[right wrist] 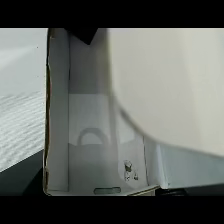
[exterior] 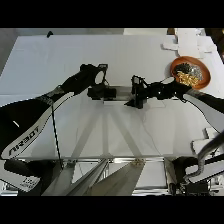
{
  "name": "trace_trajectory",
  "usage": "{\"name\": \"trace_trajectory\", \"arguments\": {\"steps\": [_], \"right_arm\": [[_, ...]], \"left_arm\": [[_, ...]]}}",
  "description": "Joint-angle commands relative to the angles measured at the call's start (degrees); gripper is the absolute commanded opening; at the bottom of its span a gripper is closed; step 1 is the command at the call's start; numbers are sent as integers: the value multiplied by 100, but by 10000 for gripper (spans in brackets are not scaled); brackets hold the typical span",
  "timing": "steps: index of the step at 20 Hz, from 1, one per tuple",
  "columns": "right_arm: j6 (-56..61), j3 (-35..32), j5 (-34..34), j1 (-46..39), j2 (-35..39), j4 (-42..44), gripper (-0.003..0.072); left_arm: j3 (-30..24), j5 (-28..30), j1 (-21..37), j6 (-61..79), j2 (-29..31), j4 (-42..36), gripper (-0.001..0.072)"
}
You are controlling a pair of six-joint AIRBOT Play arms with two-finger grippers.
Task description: Fold the box and place the chain.
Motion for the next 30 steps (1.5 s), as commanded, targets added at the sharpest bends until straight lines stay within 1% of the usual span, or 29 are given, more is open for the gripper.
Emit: {"name": "trace_trajectory", "arguments": {"steps": [1,3,5,6,8,10,11,12,13,14,16,17,18,19,20,21,22,23,24,25,26,27,29,30], "right_arm": [[-2,7,22,0,-2,-9,566],[-2,7,22,0,-2,-9,566],[-2,7,22,0,-2,-11,566],[-2,7,22,0,-2,-9,566],[-2,7,24,0,-2,-9,566],[-2,7,24,0,-2,-11,566],[-2,7,24,0,-2,-9,566],[-2,7,24,0,-2,-11,566],[-2,7,22,0,-2,-11,566],[-2,7,24,0,-2,-11,566],[-2,7,22,0,-2,-11,566],[-2,7,24,0,-2,-11,566],[-2,7,22,0,-2,-11,566],[-2,7,24,0,-2,-11,566],[-2,7,24,0,-2,-11,566],[-2,7,24,0,-2,-9,566],[-2,7,22,0,-2,-9,566],[-2,7,22,0,-2,-11,566],[-2,7,22,0,-2,-11,566],[-2,7,22,0,-2,-9,566],[-2,7,22,0,-2,-11,566],[-2,7,22,0,-2,-11,566],[-2,7,24,0,-2,-9,566],[-2,7,24,0,-2,-9,566]], "left_arm": [[4,-83,243,48,197,-920,557],[4,-229,437,389,348,-1390,558],[2,-579,669,809,498,-1799,558],[2,-848,798,1117,551,-2026,558],[0,-1569,1097,1893,636,-2435,557],[-2,-2282,1449,2697,662,-2636,557],[-4,-2450,1624,3095,662,-2632,557],[-20,-2472,1803,3552,662,-2632,557],[-61,-2326,1996,4006,662,-2636,557],[-131,-2022,2173,4306,662,-2638,557],[-328,-1056,2452,4966,662,-2647,557],[-474,-577,2564,5628,662,-2756,557],[-629,-236,2651,6553,656,-2968,557],[-809,0,2743,7724,634,-3375,557],[-992,55,2844,8953,570,-4019,557],[-1145,-59,2942,10008,472,-4673,557],[-1257,-363,3025,10974,337,-5233,558],[-1279,-761,3077,12072,155,-5532,559],[-1279,-977,3097,13055,-2,-5549,560],[-1279,-1012,3084,13827,-120,-5490,585],[-1279,-973,3047,14340,-229,-5471,627],[-1279,-861,2990,14517,-310,-5462,640],[-1279,-564,2802,14579,-398,-5423,700],[-1279,-446,2688,14745,-402,-5403,700]]}}
